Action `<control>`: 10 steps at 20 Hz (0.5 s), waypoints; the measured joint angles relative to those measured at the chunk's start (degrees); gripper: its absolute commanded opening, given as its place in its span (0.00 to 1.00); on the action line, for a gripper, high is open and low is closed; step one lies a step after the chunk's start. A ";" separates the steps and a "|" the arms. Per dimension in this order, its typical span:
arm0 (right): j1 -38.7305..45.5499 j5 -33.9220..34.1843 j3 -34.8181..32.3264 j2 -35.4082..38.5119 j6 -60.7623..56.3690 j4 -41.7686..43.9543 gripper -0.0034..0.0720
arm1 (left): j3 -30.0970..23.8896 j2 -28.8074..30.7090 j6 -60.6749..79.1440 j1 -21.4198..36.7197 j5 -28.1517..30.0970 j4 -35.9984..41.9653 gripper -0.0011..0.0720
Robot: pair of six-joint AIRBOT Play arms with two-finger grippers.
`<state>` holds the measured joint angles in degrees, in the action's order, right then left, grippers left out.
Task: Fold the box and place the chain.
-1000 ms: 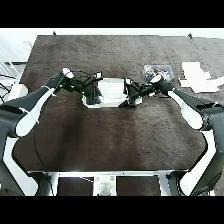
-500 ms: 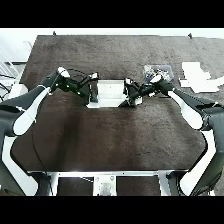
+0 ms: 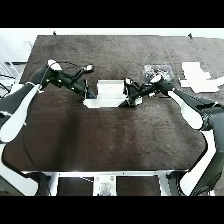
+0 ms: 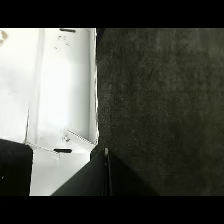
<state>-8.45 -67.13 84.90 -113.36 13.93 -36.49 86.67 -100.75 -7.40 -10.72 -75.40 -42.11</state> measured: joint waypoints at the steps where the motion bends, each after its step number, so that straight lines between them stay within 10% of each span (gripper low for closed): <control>1: 0.00 0.00 0.00 0.00 0.00 0.00 0.71 | -1.53 1.84 -1.88 0.00 1.42 0.15 0.03; 10: 0.00 0.00 0.00 0.00 0.00 0.00 0.71 | -17.25 15.82 -27.89 3.67 17.16 1.31 0.03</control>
<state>-8.45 -67.13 84.90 -113.36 13.93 -36.49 69.43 -84.93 -35.29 -7.05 -58.24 -40.80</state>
